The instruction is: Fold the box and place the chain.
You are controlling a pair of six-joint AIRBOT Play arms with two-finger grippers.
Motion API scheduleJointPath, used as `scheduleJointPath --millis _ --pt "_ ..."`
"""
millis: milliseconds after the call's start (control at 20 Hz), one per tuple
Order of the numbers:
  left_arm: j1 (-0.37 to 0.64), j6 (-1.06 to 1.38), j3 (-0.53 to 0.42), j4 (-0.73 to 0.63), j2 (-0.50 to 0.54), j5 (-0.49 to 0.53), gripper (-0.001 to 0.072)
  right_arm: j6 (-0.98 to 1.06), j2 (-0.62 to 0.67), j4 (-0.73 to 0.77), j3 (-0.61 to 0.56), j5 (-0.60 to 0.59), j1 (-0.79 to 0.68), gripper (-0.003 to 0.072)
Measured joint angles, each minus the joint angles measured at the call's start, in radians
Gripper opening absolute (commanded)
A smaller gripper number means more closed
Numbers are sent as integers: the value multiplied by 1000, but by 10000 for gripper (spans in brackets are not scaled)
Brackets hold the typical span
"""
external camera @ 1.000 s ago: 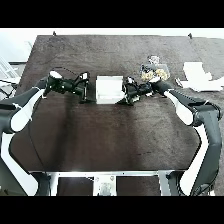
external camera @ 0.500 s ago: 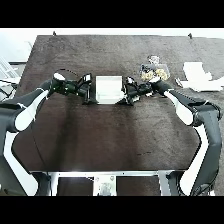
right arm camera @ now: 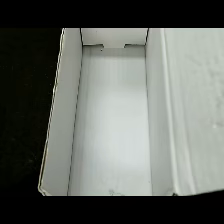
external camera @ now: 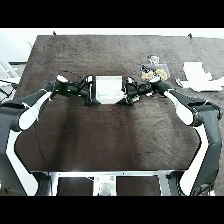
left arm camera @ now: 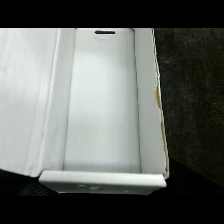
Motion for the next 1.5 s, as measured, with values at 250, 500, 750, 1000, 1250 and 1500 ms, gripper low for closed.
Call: scheduleJointPath --millis 250,500,750,1000,1250,1500 --pt "0 14 0 -20 -5 10 719 0 0 0 0 0 0 591" --pt "-5 22 0 -27 -15 16 719 0 0 0 0 0 0 591" --pt "-21 31 0 -29 -24 32 712 0 0 -1 0 0 0 591" --pt "-27 34 0 -35 -27 37 701 0 0 -1 0 0 0 591" --pt "-27 34 0 -36 -28 40 701 0 0 -1 0 0 0 590" --pt "-24 39 2 -42 -27 37 702 0 0 -1 0 0 0 590"
